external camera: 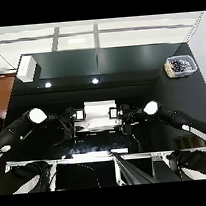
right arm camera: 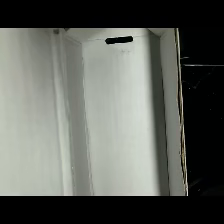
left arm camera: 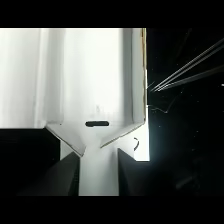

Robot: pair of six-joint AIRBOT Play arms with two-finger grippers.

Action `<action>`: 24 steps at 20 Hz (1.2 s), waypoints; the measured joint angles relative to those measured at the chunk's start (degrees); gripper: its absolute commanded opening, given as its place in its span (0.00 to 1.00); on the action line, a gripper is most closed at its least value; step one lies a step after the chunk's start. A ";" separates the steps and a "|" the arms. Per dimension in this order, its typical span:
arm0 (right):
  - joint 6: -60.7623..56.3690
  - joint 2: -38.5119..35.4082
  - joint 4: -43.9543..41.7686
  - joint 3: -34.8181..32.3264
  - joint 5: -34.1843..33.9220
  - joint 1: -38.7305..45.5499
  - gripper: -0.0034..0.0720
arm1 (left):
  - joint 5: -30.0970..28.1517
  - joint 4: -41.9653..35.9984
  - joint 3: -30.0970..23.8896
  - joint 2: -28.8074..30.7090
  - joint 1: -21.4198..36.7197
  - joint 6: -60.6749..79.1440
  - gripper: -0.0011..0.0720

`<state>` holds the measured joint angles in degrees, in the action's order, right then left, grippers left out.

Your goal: Fold the box and place the chain.

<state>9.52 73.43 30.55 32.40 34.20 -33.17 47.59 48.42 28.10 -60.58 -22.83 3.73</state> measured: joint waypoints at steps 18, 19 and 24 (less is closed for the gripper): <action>0.07 0.00 0.04 0.00 0.04 0.00 0.37 | -3.54 -14.01 0.00 -4.68 -4.63 -0.37 0.38; 0.07 0.00 0.04 0.00 0.04 0.00 0.37 | -3.61 -14.16 0.00 -4.83 -4.74 -0.46 0.52; 0.02 0.00 0.04 0.00 0.07 0.00 0.37 | -4.50 -14.32 0.00 -5.11 -4.90 -0.92 0.58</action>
<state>9.54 73.43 30.59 32.40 34.26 -33.17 43.09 34.11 28.10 -65.69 -27.73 2.81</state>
